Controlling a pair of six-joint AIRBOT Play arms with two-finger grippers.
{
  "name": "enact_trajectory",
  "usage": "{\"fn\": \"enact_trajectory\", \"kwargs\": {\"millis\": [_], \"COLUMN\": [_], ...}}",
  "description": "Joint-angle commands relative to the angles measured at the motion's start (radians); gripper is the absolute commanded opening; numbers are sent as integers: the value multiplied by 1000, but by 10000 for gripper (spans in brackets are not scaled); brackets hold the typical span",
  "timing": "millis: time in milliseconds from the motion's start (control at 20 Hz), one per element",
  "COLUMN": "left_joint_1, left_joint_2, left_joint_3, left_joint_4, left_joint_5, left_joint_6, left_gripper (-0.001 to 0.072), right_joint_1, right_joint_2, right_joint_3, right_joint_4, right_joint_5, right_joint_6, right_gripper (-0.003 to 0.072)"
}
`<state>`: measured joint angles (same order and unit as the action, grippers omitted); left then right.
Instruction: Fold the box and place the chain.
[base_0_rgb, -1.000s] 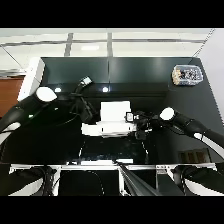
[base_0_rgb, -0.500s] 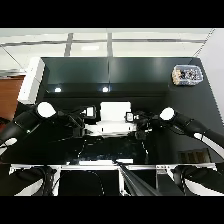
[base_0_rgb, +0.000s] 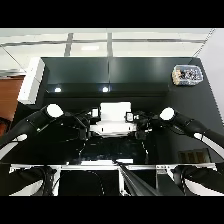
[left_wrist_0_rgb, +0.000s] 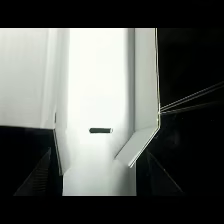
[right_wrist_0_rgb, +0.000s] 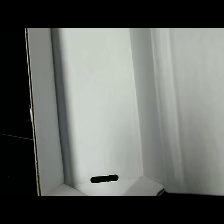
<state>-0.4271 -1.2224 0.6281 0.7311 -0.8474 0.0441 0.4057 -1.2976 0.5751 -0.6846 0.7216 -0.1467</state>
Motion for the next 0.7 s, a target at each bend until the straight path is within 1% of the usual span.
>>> {"fn": "enact_trajectory", "kwargs": {"millis": [0, 50, 100, 300, 500, 650], "left_joint_1": [-5, -5, -6, -6, -8, -39], "left_joint_2": [-21, -21, -21, -21, -31, -56], "left_joint_3": [0, 0, 0, 0, 0, 0], "left_joint_4": [-33, -33, -33, -44, -157, -223], "left_joint_5": [-3, -2, 2, 0, 3, 56], "left_joint_6": [9, 9, 10, 9, 10, 14], "left_gripper": [506, 356, 231, 224, 223, 223], "right_joint_1": [1, 1, 1, 1, 1, 1], "right_joint_2": [-1, -1, -1, -1, -1, -1], "right_joint_3": [0, 0, 0, 0, 0, 0], "right_joint_4": [0, 0, 0, 0, 0, 0], "right_joint_5": [0, 0, 0, 0, 0, 0], "right_joint_6": [0, 0, 0, 0, 0, 0], "right_gripper": [130, 130, 130, 130, 130, 130]}}
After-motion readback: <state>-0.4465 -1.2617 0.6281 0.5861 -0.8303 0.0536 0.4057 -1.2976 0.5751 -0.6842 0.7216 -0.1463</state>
